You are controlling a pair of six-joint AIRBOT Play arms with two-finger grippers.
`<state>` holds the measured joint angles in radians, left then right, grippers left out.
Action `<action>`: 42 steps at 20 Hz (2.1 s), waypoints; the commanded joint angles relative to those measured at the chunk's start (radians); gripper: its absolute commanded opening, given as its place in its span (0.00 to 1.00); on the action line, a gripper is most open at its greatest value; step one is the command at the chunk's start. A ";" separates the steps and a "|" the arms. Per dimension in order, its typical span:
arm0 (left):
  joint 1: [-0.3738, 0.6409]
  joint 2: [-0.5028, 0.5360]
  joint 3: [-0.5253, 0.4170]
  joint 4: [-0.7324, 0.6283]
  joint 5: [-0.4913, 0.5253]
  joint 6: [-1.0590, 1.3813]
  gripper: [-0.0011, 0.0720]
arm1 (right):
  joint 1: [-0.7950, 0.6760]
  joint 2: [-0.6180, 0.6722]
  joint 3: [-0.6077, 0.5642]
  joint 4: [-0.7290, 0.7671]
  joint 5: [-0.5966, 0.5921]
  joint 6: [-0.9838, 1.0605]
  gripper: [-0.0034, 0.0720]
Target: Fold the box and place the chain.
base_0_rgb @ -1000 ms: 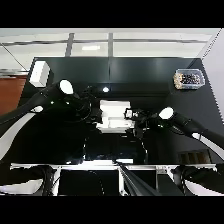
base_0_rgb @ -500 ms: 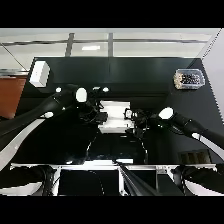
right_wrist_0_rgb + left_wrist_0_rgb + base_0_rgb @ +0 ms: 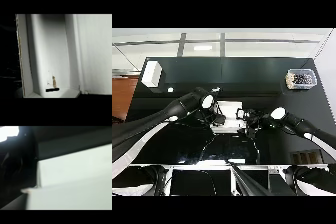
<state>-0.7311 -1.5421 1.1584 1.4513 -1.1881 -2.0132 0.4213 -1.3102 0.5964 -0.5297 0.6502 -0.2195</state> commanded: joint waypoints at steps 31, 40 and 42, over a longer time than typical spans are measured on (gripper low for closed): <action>-0.010 -0.038 0.051 0.060 -0.051 -0.195 0.05 | 0.000 0.056 0.001 -0.081 0.021 0.019 0.98; -0.027 -0.038 0.051 0.054 -0.035 -0.197 0.05 | -0.002 0.158 0.000 -0.275 0.058 0.077 0.98; -0.026 -0.038 0.051 0.055 -0.035 -0.197 0.05 | -0.002 0.147 0.000 -0.271 0.031 0.052 0.98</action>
<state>-0.7563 -1.5795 1.2079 1.5059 -1.2251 -2.2101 0.4202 -1.1610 0.5964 -0.7784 0.7097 -0.1520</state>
